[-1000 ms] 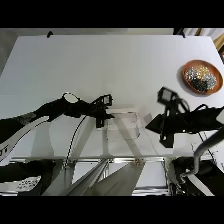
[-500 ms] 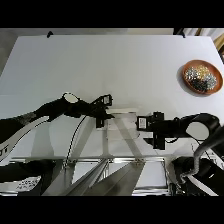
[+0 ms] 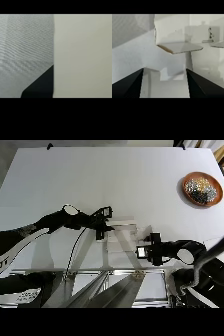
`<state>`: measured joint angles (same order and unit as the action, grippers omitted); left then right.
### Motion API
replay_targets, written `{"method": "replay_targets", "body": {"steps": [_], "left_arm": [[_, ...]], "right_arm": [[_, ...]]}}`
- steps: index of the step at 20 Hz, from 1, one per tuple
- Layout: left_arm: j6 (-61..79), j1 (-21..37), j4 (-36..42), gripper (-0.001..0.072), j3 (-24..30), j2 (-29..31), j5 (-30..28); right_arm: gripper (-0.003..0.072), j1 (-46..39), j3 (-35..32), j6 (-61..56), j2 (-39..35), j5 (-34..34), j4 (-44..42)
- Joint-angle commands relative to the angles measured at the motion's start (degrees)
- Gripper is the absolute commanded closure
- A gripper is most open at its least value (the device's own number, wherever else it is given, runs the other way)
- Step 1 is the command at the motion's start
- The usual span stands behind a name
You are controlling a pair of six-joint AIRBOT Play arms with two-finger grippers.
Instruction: Fold the box and place the chain.
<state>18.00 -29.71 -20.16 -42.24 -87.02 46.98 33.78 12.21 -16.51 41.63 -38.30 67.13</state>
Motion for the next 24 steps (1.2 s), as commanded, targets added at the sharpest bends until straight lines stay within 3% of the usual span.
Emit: {"method": "replay_targets", "body": {"steps": [1,6,12,20,24], "left_arm": [[0.0,0.0,0.0,0.0699,0.0,0.0,0.0],[0.0,0.0,0.0,0.0699,0.0,0.0,0.0],[0.0,0.0,0.0,0.0699,0.0,0.0,0.0],[0.0,0.0,0.0,0.0699,0.0,0.0,0.0],[0.0,0.0,0.0,0.0699,0.0,0.0,0.0]], "right_arm": [[0.0092,0.8,-0.9,0.9,0.0,3.7,-4.4],[0.0092,0.8,-0.1,1.0,0.0,9.2,-4.6],[0.0092,0.8,0.0,0.9,0.1,6.2,-7.6],[0.0092,0.8,0.2,1.0,-0.2,8.4,-6.9],[0.0090,3.9,0.1,1.0,-4.8,8.3,-4.2]]}}
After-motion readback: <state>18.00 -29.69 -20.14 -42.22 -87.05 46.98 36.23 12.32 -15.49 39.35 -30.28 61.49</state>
